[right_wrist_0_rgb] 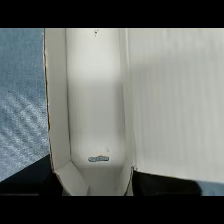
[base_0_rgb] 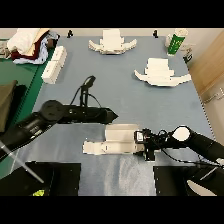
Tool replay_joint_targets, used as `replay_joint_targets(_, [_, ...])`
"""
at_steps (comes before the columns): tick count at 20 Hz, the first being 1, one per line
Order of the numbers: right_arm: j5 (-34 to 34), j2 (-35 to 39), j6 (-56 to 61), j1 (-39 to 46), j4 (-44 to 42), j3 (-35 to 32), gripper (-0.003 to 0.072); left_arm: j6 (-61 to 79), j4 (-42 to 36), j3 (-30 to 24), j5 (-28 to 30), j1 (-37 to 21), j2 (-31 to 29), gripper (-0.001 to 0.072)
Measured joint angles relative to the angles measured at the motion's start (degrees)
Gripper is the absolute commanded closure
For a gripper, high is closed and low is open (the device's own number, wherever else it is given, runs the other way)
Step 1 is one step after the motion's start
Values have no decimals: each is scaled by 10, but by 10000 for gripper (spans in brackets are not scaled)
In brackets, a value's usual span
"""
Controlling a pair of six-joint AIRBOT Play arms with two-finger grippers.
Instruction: Fold the box.
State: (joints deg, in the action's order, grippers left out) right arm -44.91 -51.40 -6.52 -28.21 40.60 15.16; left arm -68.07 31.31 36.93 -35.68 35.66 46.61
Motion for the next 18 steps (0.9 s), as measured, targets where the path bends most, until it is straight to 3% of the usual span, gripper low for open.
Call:
replay_joint_targets(4, [0, 0, 0, 0, 0, 0, 189, 5, 155, -1, -105, -5, -126, 695])
replay_joint_targets(7, [0, 0, 0, 0, 0, 0, 188, 49, 252, -16, -184, -6, -180, 686])
replay_joint_targets(9, [0, 0, 0, 0, 0, 0, 188, 101, 291, -26, -214, -7, -195, 90])
replay_joint_targets(10, [0, 0, 0, 0, 0, 0, 188, 128, 303, -31, -221, -7, -196, 9])
replay_joint_targets(14, [0, 0, 0, 0, 0, 0, 188, 235, 309, -71, -214, -25, -195, 8])
replay_joint_targets(18, [0, 0, 0, 0, 0, 0, 188, 390, 235, -151, -163, -63, -184, 9])
